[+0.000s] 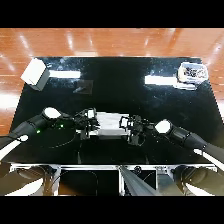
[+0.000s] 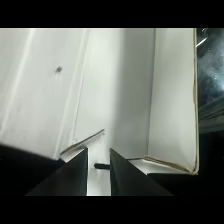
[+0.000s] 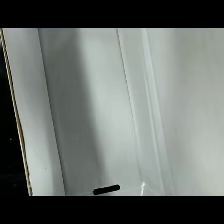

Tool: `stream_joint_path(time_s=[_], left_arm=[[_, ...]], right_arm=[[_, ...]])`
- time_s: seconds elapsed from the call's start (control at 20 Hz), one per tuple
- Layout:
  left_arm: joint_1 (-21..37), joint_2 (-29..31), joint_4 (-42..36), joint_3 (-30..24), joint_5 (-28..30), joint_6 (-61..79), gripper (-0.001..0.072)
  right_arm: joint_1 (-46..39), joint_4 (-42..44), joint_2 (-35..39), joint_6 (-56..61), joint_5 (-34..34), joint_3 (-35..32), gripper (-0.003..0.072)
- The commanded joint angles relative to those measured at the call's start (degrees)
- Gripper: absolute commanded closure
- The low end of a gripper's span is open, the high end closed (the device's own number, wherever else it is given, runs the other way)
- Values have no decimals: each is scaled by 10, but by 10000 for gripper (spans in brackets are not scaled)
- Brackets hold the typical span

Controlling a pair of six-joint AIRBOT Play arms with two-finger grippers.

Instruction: Fold the box and place the chain.

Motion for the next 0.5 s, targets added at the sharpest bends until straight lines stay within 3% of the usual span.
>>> stream_joint_path(time_s=[0.0,0.35,0.45], left_arm=[[-6,0,0,1,5,-2,467],[-7,0,-1,1,5,-2,466],[-7,0,-1,1,4,-1,426]], right_arm=[[0,1,0,0,0,0,51],[0,1,0,0,0,0,51],[0,1,0,0,0,0,51]])
